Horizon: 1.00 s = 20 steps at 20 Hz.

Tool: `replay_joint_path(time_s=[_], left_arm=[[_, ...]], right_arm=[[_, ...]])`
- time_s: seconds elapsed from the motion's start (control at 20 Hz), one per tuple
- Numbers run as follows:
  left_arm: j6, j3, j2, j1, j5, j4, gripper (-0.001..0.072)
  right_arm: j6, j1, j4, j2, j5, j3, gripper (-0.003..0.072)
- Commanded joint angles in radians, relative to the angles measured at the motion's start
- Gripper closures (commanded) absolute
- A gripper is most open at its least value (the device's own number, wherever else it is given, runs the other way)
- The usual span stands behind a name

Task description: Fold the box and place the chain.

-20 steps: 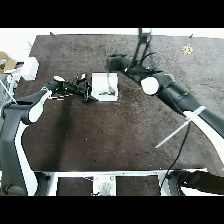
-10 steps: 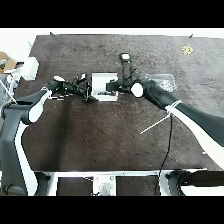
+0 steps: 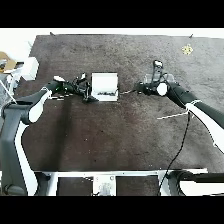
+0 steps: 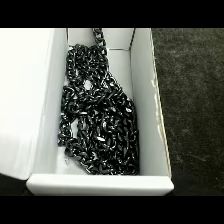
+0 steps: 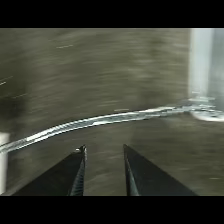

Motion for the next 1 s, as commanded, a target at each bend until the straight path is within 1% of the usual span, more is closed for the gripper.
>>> replay_joint_path(time_s=[0.0, 0.05, 0.15, 0.3, 0.4, 0.5, 0.55, 0.6, 0.65, 0.8, 0.85, 0.95], left_arm=[[0.0, 0.0, 0.0, 0.001, 0.0, 0.0, 0.0618], [0.0, 0.0, 0.0, 0.001, 0.0, 0.0, 0.0618], [0.0, 0.0, 0.0, 0.001, 0.0, 0.0, 0.0618], [0.0, 0.0, 0.0, 0.001, 0.0, 0.0, 0.0618], [0.0, 0.0, 0.0, 0.001, 0.0, 0.0, 0.0618], [0.0, 0.0, 0.0, 0.001, 0.0, 0.0, 0.0618], [0.0, 0.0, 0.0, 0.001, 0.0, 0.0, 0.0618], [0.0, 0.0, 0.0, 0.001, 0.0, 0.0, 0.0618], [0.0, 0.0, 0.0, 0.001, 0.0, 0.0, 0.0618], [0.0, 0.0, 0.0, 0.001, 0.0, 0.0, 0.0618], [0.0, 0.0, 0.0, 0.001, 0.0, 0.0, 0.0618], [0.0, 0.0, 0.0, 0.001, 0.0, 0.0, 0.0618]], right_arm=[[0.005, -0.067, 0.057, -0.041, -0.058, -0.031, 0.041], [0.005, -0.071, 0.057, -0.052, -0.061, -0.031, 0.0411], [0.005, -0.07, 0.093, -0.073, -0.103, -0.031, 0.041], [0.004, -0.062, 0.177, -0.116, -0.201, -0.031, 0.0411], [0.005, -0.04, 0.193, -0.13, -0.259, -0.03, 0.0411], [0.005, -0.022, 0.195, -0.131, -0.284, -0.03, 0.0413], [0.004, -0.019, 0.195, -0.133, -0.293, -0.03, 0.0482], [0.004, -0.019, 0.195, -0.133, -0.303, -0.03, 0.0621], [0.005, -0.02, 0.195, -0.132, -0.311, -0.03, 0.0667], [0.002, -0.006, 0.192, -0.096, -0.279, -0.03, 0.0669], [-0.005, 0.008, 0.185, -0.069, -0.28, -0.03, 0.0684], [-0.045, 0.055, 0.183, 0.006, -0.281, -0.03, 0.0685]])
